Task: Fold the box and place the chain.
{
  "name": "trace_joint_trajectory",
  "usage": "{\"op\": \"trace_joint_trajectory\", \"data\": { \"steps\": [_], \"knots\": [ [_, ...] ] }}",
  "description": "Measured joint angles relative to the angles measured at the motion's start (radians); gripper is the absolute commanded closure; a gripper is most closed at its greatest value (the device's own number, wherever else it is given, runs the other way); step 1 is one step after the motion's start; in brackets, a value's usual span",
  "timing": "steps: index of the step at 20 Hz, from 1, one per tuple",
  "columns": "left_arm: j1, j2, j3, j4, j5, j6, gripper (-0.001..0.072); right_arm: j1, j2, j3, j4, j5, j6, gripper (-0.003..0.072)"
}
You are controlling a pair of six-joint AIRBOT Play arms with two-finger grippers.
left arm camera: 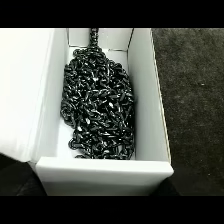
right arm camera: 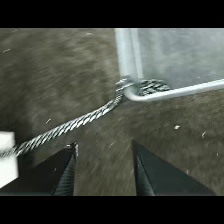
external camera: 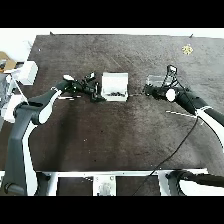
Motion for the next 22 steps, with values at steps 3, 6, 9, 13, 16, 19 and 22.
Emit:
{"op": "trace_joint_trajectory", "data": {
  "steps": [3, 6, 9, 13, 16, 19, 22],
  "knots": [
    [0.0, 0.0, 0.0, 0.0, 0.0, 0.0, 0.0358, -0.011, -0.062, -0.002, 0.082, -0.082, 0.0, 0.0362],
    [0.0, 0.0, 0.0, 0.0, 0.0, 0.0, 0.0358, -0.014, -0.106, -0.003, 0.138, -0.148, 0.0, 0.0362],
    [0.0, 0.0, 0.0, 0.0, 0.0, 0.0, 0.0358, -0.014, -0.137, -0.003, 0.177, -0.207, 0.001, 0.0363],
    [0.0, 0.0, 0.0, 0.0, 0.0, 0.0, 0.0357, -0.01, -0.172, 0.006, 0.228, -0.262, 0.006, 0.0612],
    [0.0, 0.0, 0.0, 0.0, 0.0, 0.0, 0.0358, 0.008, -0.166, 0.011, 0.24, -0.293, 0.006, 0.0682],
    [0.0, 0.0, 0.0, 0.0, 0.0, 0.0, 0.0358, 0.037, -0.099, 0.013, 0.243, -0.268, -0.013, 0.0682],
    [0.0, 0.0, 0.0, 0.0, 0.0, 0.0, 0.0358, 0.077, 0.03, 0.014, 0.23, -0.241, -0.064, 0.0682]
  ]
}}
